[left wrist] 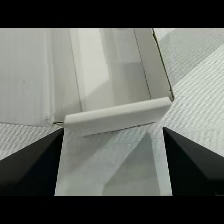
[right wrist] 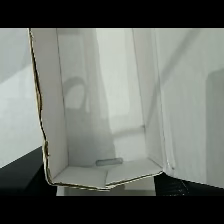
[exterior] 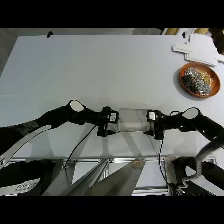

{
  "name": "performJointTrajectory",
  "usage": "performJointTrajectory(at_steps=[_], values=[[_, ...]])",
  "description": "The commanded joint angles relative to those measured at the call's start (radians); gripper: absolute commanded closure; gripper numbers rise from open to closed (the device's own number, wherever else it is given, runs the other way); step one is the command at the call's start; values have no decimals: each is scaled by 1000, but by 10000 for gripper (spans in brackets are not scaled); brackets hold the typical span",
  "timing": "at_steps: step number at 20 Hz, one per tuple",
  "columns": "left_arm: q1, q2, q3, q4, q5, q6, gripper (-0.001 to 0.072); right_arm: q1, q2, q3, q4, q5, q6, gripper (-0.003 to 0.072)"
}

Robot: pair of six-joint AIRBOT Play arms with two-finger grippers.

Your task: Fold the box and place the chain.

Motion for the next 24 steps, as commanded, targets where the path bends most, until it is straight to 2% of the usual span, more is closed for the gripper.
performJointTrajectory(at_steps=[1, 13, 24], values=[[-9, -12, -1, -11, -3, -2, 11, 0, 0, 0, 0, 0, 0, 250], [-42, -56, 0, -137, 49, -3, 10, 0, 0, 0, 0, 0, 0, 250], [-49, -56, 0, -172, 60, 36, 18, 0, 0, 0, 0, 0, 0, 250]])
